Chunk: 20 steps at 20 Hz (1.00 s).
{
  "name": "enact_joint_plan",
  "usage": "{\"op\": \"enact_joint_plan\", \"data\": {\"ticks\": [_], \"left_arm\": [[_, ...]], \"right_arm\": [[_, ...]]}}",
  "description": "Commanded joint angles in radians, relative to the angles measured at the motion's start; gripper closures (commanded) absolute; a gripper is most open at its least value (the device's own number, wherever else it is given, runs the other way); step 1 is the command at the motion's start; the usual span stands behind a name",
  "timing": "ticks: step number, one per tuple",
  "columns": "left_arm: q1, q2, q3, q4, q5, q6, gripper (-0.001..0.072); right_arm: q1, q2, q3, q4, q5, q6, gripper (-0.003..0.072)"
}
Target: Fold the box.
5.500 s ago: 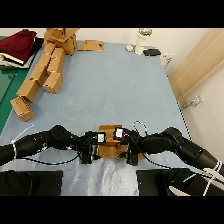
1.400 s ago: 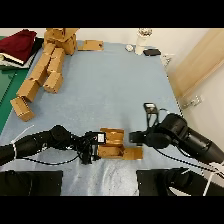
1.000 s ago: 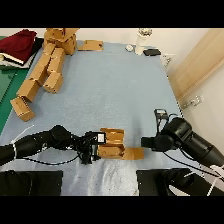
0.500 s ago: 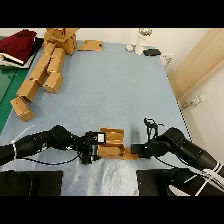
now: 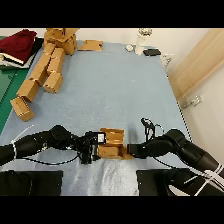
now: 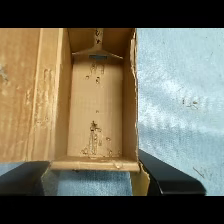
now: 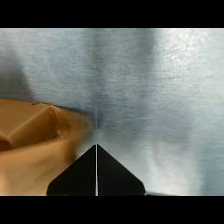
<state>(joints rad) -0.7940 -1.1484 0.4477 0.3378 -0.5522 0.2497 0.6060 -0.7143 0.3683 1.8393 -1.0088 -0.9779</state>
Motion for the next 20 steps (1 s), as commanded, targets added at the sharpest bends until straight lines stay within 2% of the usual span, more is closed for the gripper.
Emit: {"op": "enact_joint_plan", "data": {"ticks": [1,3,4,14,15,16,17,20], "left_arm": [[0.000,0.001,0.000,0.000,0.000,-0.001,0.0135],[0.000,0.001,0.000,0.000,0.000,-0.001,0.0135],[0.000,0.001,0.000,0.000,0.000,-0.001,0.0135],[0.000,0.001,0.000,0.000,0.000,-0.001,0.0135],[0.000,0.001,0.000,0.000,0.000,-0.001,0.0135],[0.000,0.000,0.000,0.000,0.000,-0.001,0.0135],[0.000,0.001,0.000,0.000,0.000,-0.001,0.0135],[0.000,0.001,0.000,0.000,0.000,-0.001,0.0135]], "right_arm": [[0.001,0.055,0.013,0.033,-0.003,-0.009,0.0682],[0.001,0.086,0.025,0.057,-0.003,-0.009,0.0670],[0.001,0.095,0.031,0.066,-0.003,-0.009,0.0618],[0.001,0.098,0.085,0.092,-0.029,-0.010,0.0581],[0.001,0.098,0.085,0.092,-0.029,-0.010,0.0534],[0.001,0.098,0.085,0.092,-0.029,-0.010,0.0362],[0.001,0.098,0.085,0.095,-0.030,-0.010,0.0317],[0.001,0.097,0.085,0.096,-0.031,-0.010,0.0317]]}}
